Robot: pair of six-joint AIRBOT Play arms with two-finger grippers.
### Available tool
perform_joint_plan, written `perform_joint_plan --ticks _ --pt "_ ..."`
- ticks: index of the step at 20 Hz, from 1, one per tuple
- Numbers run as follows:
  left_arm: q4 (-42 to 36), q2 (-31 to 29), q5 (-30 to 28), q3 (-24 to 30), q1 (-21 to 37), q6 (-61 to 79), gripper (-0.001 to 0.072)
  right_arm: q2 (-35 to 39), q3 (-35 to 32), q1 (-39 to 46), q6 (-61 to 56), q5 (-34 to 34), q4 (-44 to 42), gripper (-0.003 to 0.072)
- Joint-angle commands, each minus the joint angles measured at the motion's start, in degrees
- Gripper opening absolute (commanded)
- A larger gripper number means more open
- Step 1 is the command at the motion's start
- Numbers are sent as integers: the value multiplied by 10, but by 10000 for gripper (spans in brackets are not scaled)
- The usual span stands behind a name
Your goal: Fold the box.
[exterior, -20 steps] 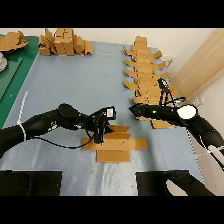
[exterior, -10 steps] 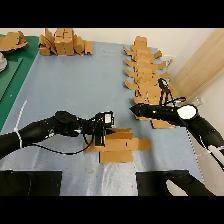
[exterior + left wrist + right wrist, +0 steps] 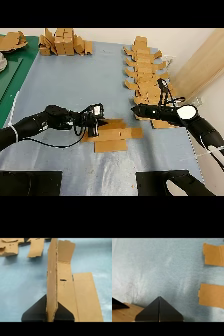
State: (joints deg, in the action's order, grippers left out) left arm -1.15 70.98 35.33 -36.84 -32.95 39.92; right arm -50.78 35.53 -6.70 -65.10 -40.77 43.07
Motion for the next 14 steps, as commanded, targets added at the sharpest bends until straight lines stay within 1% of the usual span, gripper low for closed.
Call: perform_joint_plan --ticks 1,4,6,9,12,14 --pt "46 23 39 0 19 -20 11 0 0 -7 0 2 -5 4" --pt "52 45 50 0 19 -18 10 0 0 -19 0 9 -4 5" --pt "52 45 71 0 19 -20 10 0 0 -23 0 11 -4 4" --pt "50 45 76 0 18 -23 10 -10 0 -23 0 12 -3 5" --pt "54 45 99 0 18 -49 10 -26 0 -23 0 12 -4 4" --pt "55 45 103 0 19 -50 10 -30 0 -23 0 12 -4 4"
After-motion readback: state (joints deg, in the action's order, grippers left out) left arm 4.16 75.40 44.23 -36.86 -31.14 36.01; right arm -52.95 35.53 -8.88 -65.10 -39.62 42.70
